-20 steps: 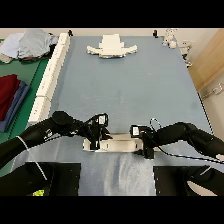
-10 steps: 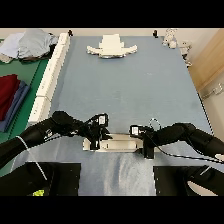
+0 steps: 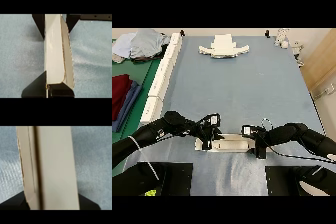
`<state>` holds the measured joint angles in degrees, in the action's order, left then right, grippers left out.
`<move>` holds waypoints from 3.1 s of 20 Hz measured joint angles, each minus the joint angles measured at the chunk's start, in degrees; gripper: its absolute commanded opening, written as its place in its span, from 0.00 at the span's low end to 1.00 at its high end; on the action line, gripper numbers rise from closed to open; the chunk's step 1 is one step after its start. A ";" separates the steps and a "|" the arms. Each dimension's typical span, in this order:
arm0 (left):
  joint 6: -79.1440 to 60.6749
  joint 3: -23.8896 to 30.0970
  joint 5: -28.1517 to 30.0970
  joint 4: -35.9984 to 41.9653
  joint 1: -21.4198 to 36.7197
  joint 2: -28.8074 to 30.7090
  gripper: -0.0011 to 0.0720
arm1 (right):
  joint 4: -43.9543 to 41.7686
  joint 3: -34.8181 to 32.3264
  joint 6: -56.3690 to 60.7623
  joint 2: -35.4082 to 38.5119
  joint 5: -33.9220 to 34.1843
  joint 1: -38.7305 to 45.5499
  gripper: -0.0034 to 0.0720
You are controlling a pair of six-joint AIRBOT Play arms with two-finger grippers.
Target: Fold the box.
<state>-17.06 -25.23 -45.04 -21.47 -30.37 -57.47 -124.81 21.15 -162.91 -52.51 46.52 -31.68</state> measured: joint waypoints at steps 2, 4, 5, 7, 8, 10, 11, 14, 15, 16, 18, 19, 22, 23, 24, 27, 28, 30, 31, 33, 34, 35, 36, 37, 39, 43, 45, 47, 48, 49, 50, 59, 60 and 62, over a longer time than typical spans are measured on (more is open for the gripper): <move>0.00 0.00 0.00 0.00 0.00 0.00 0.10 | 0.07 0.00 0.02 0.00 0.00 0.00 0.72; -0.09 0.11 0.33 -1.79 0.00 -0.07 0.63 | 0.33 -0.02 0.09 -0.02 0.13 0.00 0.72; -0.02 0.00 0.50 -0.90 0.13 -0.02 0.63 | 0.33 -0.02 0.15 0.00 0.09 0.00 0.72; -0.04 0.02 -0.07 -0.83 -0.04 -0.02 0.63 | 0.28 -0.02 0.13 0.00 0.07 0.00 0.72; -0.02 -0.04 0.33 -0.33 0.02 0.00 0.63 | 0.24 -0.02 0.11 0.00 0.07 0.00 0.72; 0.52 -0.11 -0.07 -1.05 0.02 0.33 0.63 | 0.22 -0.02 0.09 0.00 0.07 0.00 0.72; 2.21 -0.28 0.13 -1.95 0.15 0.87 0.63 | 0.17 -0.02 0.07 0.00 0.07 0.00 0.72; 15.98 -1.40 -0.39 -10.97 0.13 5.07 0.62 | 0.15 -0.02 0.04 0.00 0.07 0.00 0.72; 22.47 -1.86 -0.96 -15.39 0.13 7.04 0.62 | 0.15 -0.02 0.04 0.00 0.04 0.00 0.72; 29.94 -2.47 -2.08 -19.69 0.13 9.44 0.43 | 0.15 -0.02 0.04 0.00 0.04 0.00 0.72; 43.43 -3.61 -5.51 -26.36 0.13 13.99 0.04 | 0.13 -0.02 0.04 0.00 0.04 0.00 0.72; 48.72 -4.07 -7.32 -28.20 0.07 15.82 0.04 | 0.13 -0.02 0.04 0.00 0.02 0.00 0.72; 61.99 -4.74 -12.90 -26.43 -1.16 18.27 0.03 | 0.11 -0.02 0.04 0.00 0.02 0.00 0.72; 64.94 -4.87 -13.46 -23.67 -2.08 17.88 0.03 | 0.11 -0.02 0.02 -0.02 0.02 0.00 0.72; 67.28 -5.05 -13.25 -20.28 -3.37 16.87 0.03 | 0.11 -0.02 0.02 0.00 0.02 0.00 0.72; 71.36 -6.82 -8.72 -11.76 -6.25 11.23 0.03 | 0.11 -0.02 0.02 0.00 0.02 0.00 0.72; 72.32 -8.00 -6.99 -9.90 -6.49 8.68 0.03 | 0.11 -0.02 0.02 0.00 0.00 0.00 0.72; 73.64 -10.45 -4.39 -7.41 -5.77 3.78 0.03 | 0.09 -0.02 0.02 -0.02 0.00 0.00 0.72; 74.23 -11.37 -3.37 -6.69 -5.09 1.64 0.03 | 0.09 -0.02 0.02 0.00 0.00 0.00 0.72; 76.39 -12.61 -1.92 -6.29 -3.85 -2.58 0.03 | 0.07 -0.02 0.02 0.00 0.00 0.00 0.72; 77.77 -12.98 -1.51 -6.84 -3.50 -4.35 0.03 | 0.04 -0.02 0.02 0.00 0.00 0.00 0.72; 79.30 -13.20 -1.44 -7.63 -3.23 -5.97 0.03 | 0.02 -0.02 0.02 0.00 0.00 0.02 0.72; 80.87 -13.42 -1.38 -8.46 -3.02 -7.54 0.03 | 0.02 -0.02 0.02 0.00 -0.04 0.02 0.72; 82.09 -13.55 -1.29 -9.38 -2.91 -8.92 0.03 | -0.09 -0.02 0.02 0.00 -0.09 0.02 0.72; 84.00 -13.75 -1.49 -10.56 -2.64 -11.34 0.03 | -0.07 -0.02 0.02 0.00 -0.09 0.02 0.72; 85.88 -13.92 -1.90 -11.91 -2.62 -13.92 0.03 | -0.04 -0.02 0.04 0.00 -0.09 0.02 0.72; 86.07 -14.16 -2.03 -12.74 -2.51 -14.29 0.03 | 0.00 -0.02 0.04 0.00 -0.09 0.02 0.72; 84.65 -14.82 -2.60 -13.57 -2.49 -13.81 0.03 | 0.13 -0.02 0.00 0.00 -0.07 0.02 0.72; 83.80 -15.17 -3.04 -13.88 -2.49 -12.96 0.03 | 0.15 -0.02 0.00 0.00 -0.07 0.02 0.72; 82.73 -15.47 -3.48 -13.94 -2.38 -11.54 0.03 | 0.17 -0.02 0.00 0.00 -0.07 0.02 0.72; 81.72 -15.72 -3.80 -14.01 -2.40 -9.64 0.03 | 0.17 -0.02 0.00 0.00 -0.07 0.02 0.72; 75.65 -14.60 -4.87 -26.12 -8.31 10.69 0.04 | 0.17 -0.02 -0.02 0.00 -0.02 0.02 0.72; 72.17 -13.35 -5.22 -27.02 -8.63 12.48 0.08 | 0.17 -0.02 -0.02 0.00 -0.02 0.02 0.72; 62.23 -9.70 -5.86 -27.87 -9.03 15.85 0.96 | 0.15 -0.02 0.00 0.00 0.00 0.02 0.72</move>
<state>45.17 -34.94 -50.89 -49.34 -39.40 -41.63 -124.66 21.12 -162.91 -52.51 46.52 -31.66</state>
